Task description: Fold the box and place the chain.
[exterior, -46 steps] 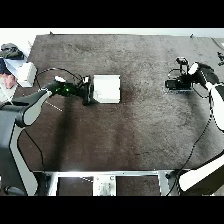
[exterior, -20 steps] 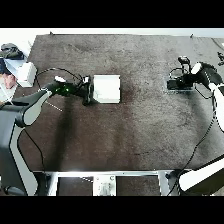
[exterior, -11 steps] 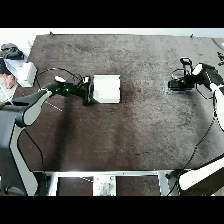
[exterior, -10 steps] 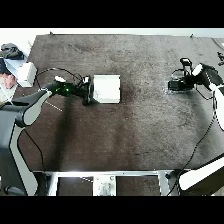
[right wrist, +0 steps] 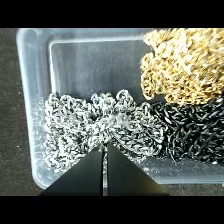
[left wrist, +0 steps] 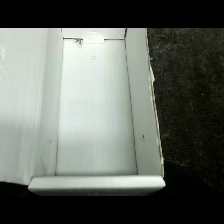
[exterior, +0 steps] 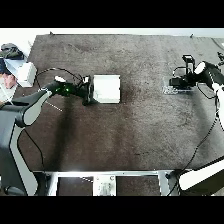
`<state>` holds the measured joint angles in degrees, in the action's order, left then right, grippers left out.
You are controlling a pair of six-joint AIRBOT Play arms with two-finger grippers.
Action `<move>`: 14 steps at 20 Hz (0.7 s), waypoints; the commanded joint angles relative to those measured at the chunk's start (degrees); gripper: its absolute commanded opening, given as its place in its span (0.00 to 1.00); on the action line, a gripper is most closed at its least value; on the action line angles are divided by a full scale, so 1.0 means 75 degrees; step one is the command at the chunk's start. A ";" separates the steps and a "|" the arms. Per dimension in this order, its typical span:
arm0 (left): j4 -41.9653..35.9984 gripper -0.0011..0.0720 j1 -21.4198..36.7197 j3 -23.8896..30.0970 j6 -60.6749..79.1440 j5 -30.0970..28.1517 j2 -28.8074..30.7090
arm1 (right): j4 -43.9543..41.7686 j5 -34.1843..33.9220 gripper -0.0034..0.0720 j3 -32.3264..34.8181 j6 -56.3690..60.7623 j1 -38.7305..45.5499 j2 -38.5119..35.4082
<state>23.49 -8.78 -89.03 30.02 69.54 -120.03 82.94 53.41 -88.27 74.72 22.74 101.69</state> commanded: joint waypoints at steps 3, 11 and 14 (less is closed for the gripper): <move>0.0003 0.39 0.0000 0.0000 0.0003 -0.0003 -0.0006 | -0.0335 0.0087 0.03 -0.0006 -0.0020 0.0000 -0.0501; 0.0003 0.39 0.0000 0.0000 0.0003 -0.0003 -0.0006 | -0.1393 0.0163 0.03 -0.0009 -0.0691 -0.0009 -0.2929; 0.0003 0.39 0.0003 0.0000 0.0003 -0.0003 -0.0006 | -0.2092 -0.0023 0.03 -0.0009 -0.1000 -0.0015 -0.4092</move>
